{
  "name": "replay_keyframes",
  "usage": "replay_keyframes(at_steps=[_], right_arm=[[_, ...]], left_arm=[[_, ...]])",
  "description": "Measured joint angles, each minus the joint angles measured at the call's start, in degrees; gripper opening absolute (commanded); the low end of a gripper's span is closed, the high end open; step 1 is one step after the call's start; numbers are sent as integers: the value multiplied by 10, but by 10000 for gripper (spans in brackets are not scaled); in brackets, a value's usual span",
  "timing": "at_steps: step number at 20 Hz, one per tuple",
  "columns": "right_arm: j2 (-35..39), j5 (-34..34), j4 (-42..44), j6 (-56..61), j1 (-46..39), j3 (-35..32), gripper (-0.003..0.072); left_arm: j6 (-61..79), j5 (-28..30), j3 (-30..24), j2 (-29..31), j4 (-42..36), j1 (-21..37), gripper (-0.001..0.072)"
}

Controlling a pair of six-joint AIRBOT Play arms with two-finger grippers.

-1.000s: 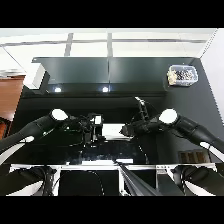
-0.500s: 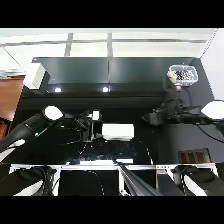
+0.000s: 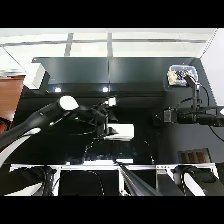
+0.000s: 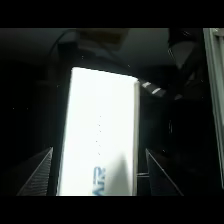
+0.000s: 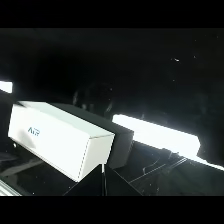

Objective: Fold the box and place the chain.

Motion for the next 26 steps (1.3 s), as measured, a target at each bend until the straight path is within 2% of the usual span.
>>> replay_keyframes(at_steps=[3, 7, 19, 26], right_arm=[[1, 7, -1, 0, -2, 0, 15], [1, 12, -2, 0, -4, 0, 15], [1, 20, -3, 15, -3, 0, 16], [1, 21, -3, 20, -3, 0, 16]], left_arm=[[-36, -16, 40, -54, 8, -14, 710], [-64, -30, 60, -80, 30, -27, 709], [-84, -66, 98, -88, 122, -66, 705], [-171, -78, 118, -88, 191, -97, 705]])
